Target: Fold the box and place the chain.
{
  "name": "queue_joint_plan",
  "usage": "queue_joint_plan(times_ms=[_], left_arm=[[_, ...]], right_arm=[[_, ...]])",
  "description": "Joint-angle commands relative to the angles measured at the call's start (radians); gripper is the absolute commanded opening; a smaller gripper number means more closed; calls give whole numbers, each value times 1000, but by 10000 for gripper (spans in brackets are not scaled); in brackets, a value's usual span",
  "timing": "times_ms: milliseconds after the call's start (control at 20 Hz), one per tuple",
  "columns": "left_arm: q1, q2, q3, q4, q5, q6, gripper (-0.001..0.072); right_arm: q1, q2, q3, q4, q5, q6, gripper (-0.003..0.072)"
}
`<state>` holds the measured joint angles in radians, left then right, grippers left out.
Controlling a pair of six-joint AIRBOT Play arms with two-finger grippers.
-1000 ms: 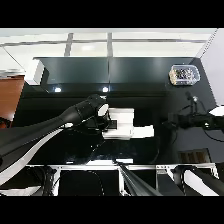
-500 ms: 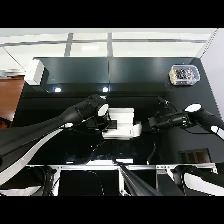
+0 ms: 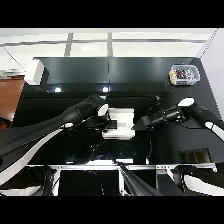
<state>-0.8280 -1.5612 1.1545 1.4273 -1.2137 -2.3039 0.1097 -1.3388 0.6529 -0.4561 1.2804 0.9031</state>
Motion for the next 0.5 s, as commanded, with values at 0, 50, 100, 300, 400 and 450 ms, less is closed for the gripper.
queue_joint_plan(times_ms=[0,50,100,300,400,450], left_arm=[[0,0,1,0,1,0,23],[0,0,1,0,1,0,24],[0,0,1,0,1,0,23],[0,0,1,0,1,0,23],[0,0,1,0,1,0,23],[0,0,1,0,1,0,24]], right_arm=[[80,0,47,-81,-52,113,361],[103,0,73,-135,-60,160,360],[126,0,100,-188,-61,206,360],[209,0,177,-351,-79,364,360],[256,0,196,-423,-121,456,360],[282,-1,204,-464,-144,506,359]])
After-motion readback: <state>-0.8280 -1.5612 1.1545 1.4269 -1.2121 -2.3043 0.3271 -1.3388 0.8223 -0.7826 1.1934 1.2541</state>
